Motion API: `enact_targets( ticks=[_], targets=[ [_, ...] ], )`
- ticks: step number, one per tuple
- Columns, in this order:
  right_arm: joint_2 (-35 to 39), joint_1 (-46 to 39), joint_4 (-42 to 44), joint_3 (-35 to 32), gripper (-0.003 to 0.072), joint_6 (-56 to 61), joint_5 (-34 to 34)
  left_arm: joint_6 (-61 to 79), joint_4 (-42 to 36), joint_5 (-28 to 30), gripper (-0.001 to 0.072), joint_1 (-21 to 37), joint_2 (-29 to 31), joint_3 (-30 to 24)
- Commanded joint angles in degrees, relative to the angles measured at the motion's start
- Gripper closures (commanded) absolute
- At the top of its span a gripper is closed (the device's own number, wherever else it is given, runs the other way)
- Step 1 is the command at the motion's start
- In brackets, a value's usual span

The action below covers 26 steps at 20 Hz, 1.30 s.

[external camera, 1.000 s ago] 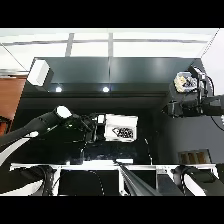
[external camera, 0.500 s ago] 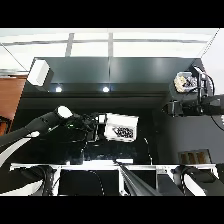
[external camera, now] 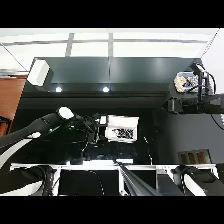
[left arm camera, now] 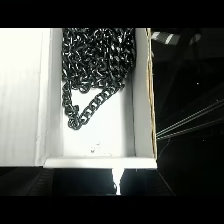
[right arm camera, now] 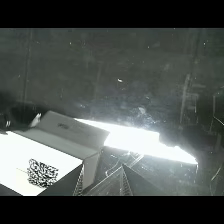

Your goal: Fold the box and place the chain.

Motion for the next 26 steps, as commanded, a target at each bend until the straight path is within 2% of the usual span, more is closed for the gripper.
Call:
enact_targets(
  ticks=[1,3,7,8,9,10,13,15,17,19,21,26],
  targets=[
    [-0.09,0.04,0.00,-0.04,0.0398,0.00,-0.61,-1.97,-0.09,1.77,0.0440,-0.22,-0.04,0.07],
    [-0.15,0.04,0.02,-1.25,0.0398,-0.02,-2.95,-5.44,-0.04,4.42,0.0430,-0.22,-0.04,0.07],
    [-1.68,0.98,3.37,-3.50,0.0395,-0.04,-9.07,-5.77,0.20,4.24,0.0430,-0.22,-0.04,0.07],
    [-2.86,2.29,4.37,-3.50,0.0313,-0.07,-10.73,-5.77,0.20,4.24,0.0430,-0.22,-0.04,0.07],
    [-4.48,4.31,5.09,-3.50,0.0047,-0.68,-13.00,-5.79,0.20,4.24,0.0430,-0.22,-0.04,0.07],
    [-6.16,6.60,5.42,-3.48,-0.0034,-2.95,-15.45,-5.79,0.20,4.26,0.0430,-0.22,-0.04,0.07],
    [-12.35,12.31,5.73,-3.48,-0.0034,-5.20,-24.83,-5.79,0.20,4.26,0.0430,-0.22,-0.04,0.07],
    [-15.72,14.62,5.81,-3.48,-0.0034,-10.21,-27.63,-5.79,0.17,4.26,0.0430,-0.22,-0.04,0.07],
    [-16.83,17.49,5.75,-3.48,-0.0034,-21.38,-25.53,-5.79,0.20,4.24,0.0430,-0.20,-0.04,0.07],
    [-16.26,19.85,5.77,-2.95,-0.0034,-36.54,-21.18,-5.79,0.20,4.24,0.0430,-0.22,-0.04,0.07],
    [-15.54,20.85,5.75,-1.03,-0.0034,-45.86,-15.69,-5.81,0.20,4.24,0.0430,-0.20,-0.04,0.07],
    [-13.84,20.90,5.75,1.68,-0.0034,-48.43,-5.55,-5.79,0.20,4.24,0.0430,-0.22,-0.04,0.07]
  ],
)
